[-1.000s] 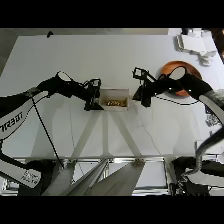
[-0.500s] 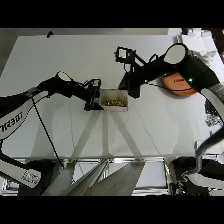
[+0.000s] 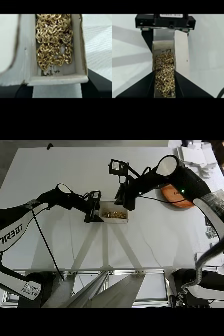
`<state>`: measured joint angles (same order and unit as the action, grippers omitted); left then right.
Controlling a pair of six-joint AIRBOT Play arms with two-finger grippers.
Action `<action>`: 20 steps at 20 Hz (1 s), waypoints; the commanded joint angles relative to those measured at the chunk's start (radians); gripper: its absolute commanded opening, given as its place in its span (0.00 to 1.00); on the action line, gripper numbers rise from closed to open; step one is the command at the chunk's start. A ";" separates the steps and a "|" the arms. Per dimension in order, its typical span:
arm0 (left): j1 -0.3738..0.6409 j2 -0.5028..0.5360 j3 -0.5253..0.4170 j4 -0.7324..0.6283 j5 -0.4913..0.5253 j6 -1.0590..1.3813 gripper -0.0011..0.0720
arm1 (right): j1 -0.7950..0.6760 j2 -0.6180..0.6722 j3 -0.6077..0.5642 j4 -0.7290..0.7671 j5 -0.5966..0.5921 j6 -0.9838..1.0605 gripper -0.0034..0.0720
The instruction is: Fold the box and place the chain.
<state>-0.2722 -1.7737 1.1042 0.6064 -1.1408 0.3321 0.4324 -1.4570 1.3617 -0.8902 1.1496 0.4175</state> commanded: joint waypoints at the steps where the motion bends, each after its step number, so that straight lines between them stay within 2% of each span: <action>1: 0.000 0.000 0.001 0.000 0.000 0.000 0.30 | -0.035 -0.021 0.014 0.013 -0.062 0.089 0.35; 4: 0.000 0.000 0.001 0.000 0.000 0.000 0.30 | -0.087 -0.093 0.069 0.015 -0.076 0.255 0.36; 6: 0.000 0.000 0.001 0.000 0.000 0.000 0.30 | -0.113 -0.172 0.129 0.061 -0.015 0.365 0.48; 7: 0.000 0.000 0.001 0.000 0.000 0.000 0.30 | -0.116 -0.209 0.152 0.105 0.040 0.369 0.48; 10: 0.000 0.000 0.001 0.000 0.000 0.000 0.30 | -0.108 -0.275 0.165 0.198 0.163 0.303 0.50; 12: 0.000 0.000 0.001 0.000 0.000 0.000 0.30 | -0.097 -0.298 0.165 0.203 0.208 0.246 0.50; 17: 0.000 0.000 0.001 0.000 0.000 0.000 0.30 | -0.062 -0.312 0.164 0.188 0.208 0.097 0.49; 20: 0.000 0.001 0.001 0.000 0.000 0.000 0.30 | -0.034 -0.311 0.156 0.083 0.167 0.096 0.49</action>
<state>-0.2722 -1.7733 1.1042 0.6060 -1.1408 0.3321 0.3759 -1.7638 1.5215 -0.7338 1.3357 0.5518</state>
